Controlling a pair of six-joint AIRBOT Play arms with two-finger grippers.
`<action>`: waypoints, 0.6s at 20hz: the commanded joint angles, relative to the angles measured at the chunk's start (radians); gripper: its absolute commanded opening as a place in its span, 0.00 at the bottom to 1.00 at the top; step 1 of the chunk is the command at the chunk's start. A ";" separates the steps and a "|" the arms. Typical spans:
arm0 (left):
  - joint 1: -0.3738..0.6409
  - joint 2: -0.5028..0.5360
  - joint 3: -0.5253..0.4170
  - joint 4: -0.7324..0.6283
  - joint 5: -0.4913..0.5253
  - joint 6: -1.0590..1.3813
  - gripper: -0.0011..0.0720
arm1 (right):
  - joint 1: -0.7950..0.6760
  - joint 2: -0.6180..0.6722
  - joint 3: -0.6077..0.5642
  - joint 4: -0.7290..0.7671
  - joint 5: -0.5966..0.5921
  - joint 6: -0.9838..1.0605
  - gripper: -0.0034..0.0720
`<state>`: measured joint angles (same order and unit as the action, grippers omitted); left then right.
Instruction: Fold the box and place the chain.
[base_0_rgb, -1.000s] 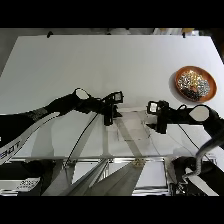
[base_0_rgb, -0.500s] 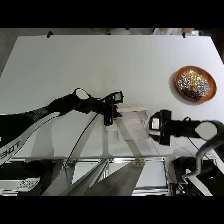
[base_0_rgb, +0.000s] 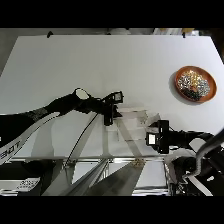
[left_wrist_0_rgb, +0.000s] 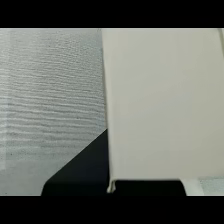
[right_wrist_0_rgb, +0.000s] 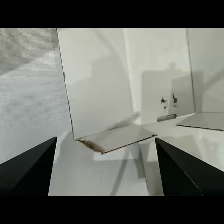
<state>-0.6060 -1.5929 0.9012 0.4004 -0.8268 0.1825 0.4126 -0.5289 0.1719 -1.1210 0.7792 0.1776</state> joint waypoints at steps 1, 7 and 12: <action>0.000 0.000 0.000 0.000 0.000 0.000 0.03 | 0.035 -0.029 -0.011 -0.010 -0.120 0.002 0.98; 0.000 0.000 0.000 0.000 0.000 0.000 0.03 | 0.020 -0.079 0.034 -0.026 -0.169 0.001 0.98; 0.000 0.000 0.000 0.000 0.000 0.000 0.03 | -0.057 -0.147 0.112 0.005 -0.142 -0.003 0.98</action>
<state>-0.6060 -1.5929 0.9012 0.4004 -0.8268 0.1825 0.3874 -0.6365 0.2447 -1.1362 0.6258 0.1783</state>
